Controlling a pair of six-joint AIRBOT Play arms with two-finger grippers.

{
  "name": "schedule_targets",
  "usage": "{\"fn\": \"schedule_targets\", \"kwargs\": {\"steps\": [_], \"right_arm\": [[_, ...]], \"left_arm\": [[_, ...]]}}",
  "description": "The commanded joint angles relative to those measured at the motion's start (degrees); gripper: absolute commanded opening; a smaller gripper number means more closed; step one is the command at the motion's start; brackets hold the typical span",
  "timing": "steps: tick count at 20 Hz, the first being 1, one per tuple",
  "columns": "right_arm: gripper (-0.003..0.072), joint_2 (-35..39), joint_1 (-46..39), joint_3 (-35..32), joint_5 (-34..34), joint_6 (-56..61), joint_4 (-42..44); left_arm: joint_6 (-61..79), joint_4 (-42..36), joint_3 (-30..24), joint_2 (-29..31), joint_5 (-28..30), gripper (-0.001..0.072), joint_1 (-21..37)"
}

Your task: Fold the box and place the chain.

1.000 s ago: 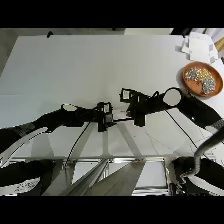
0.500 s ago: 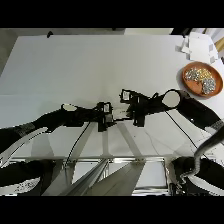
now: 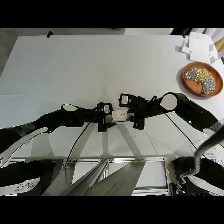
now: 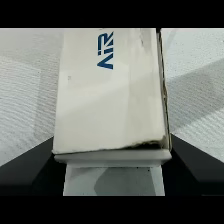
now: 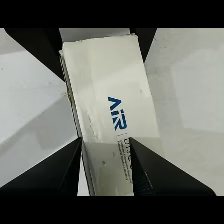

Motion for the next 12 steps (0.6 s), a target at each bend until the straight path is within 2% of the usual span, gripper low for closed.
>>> {"fn": "schedule_targets", "kwargs": {"steps": [1,10,11,12], "right_arm": [[0.0338,0.4,0.1,0.0,0.1,0.0,0.7],[0.0336,7.7,-0.2,0.0,0.6,0.0,2.4],[0.0331,8.1,-1.1,0.0,1.0,0.7,3.4],[0.0291,8.1,-2.6,0.0,1.5,3.3,5.4]], "left_arm": [[-0.1,-0.2,0.0,0.0,0.3,0.0209,0.0],[-0.1,-0.2,0.0,0.0,0.3,0.0209,0.0],[-0.1,-0.1,0.0,0.0,0.3,0.0209,0.0],[-0.1,-0.2,0.0,0.0,0.3,0.0209,0.0]]}}
